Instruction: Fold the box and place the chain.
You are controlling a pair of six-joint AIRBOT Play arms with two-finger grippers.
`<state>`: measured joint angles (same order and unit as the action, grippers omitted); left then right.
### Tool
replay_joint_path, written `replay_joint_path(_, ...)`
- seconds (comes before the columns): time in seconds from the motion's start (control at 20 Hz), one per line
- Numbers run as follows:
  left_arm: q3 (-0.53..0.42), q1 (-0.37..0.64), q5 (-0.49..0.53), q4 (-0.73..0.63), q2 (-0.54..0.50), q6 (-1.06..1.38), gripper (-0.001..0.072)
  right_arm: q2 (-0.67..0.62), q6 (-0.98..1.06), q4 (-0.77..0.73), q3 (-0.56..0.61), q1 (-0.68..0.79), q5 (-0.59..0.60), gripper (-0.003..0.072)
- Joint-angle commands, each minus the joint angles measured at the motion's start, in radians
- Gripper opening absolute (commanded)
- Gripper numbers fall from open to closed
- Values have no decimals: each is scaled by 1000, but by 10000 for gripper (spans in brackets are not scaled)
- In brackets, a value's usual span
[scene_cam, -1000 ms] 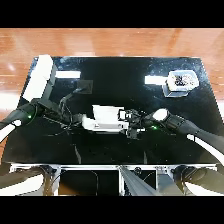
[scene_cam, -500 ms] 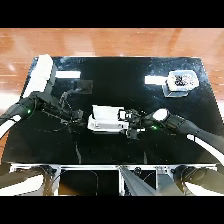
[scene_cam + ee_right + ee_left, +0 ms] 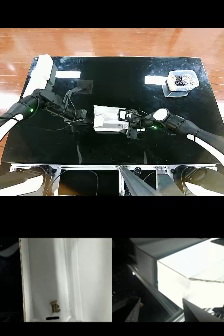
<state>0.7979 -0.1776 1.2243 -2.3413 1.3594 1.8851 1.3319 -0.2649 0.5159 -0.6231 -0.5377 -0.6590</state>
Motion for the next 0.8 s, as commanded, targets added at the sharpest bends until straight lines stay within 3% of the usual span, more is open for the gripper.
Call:
replay_joint_path(0.0, 6, -5, 0, -5, -1, 0, 622, 0, 0, -2, 0, 0, -2, 540)
replay_joint_path(0.75, 42, -3, 34, 37, -1, 0, 621, 0, 0, -1, 0, 0, -2, 540)
